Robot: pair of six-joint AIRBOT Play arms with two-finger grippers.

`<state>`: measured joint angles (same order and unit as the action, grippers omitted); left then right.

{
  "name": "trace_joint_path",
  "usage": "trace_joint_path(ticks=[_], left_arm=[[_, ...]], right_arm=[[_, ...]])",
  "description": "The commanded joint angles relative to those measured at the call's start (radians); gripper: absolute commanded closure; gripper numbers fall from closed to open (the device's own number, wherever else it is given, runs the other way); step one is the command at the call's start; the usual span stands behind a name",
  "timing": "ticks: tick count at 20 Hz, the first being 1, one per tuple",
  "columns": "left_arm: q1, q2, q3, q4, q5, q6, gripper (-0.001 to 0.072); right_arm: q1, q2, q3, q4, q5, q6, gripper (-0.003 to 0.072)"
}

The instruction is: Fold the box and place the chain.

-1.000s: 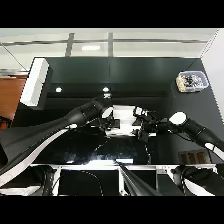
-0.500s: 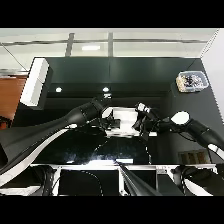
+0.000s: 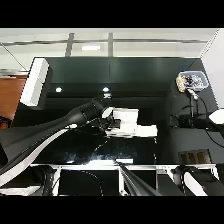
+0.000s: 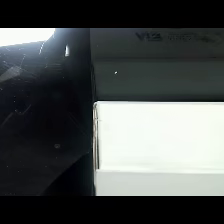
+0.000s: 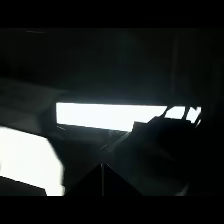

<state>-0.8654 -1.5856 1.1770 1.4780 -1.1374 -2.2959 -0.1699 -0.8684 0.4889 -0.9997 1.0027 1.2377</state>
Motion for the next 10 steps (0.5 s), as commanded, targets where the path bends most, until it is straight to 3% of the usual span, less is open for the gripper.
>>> trace_joint_path(ticks=[1,4,10], left_arm=[[0.001,0.000,0.001,0.001,0.000,0.000,0.0685],[0.001,0.000,0.001,0.001,0.000,0.000,0.0686],[0.001,0.000,0.001,0.001,0.003,0.000,0.0685]], right_arm=[[-0.067,-0.005,-0.095,0.004,0.003,0.199,0.0676],[-0.020,-0.070,-0.172,0.184,-0.016,0.057,0.0676],[0.128,-0.233,-0.164,0.519,-0.001,-0.241,0.0676]])
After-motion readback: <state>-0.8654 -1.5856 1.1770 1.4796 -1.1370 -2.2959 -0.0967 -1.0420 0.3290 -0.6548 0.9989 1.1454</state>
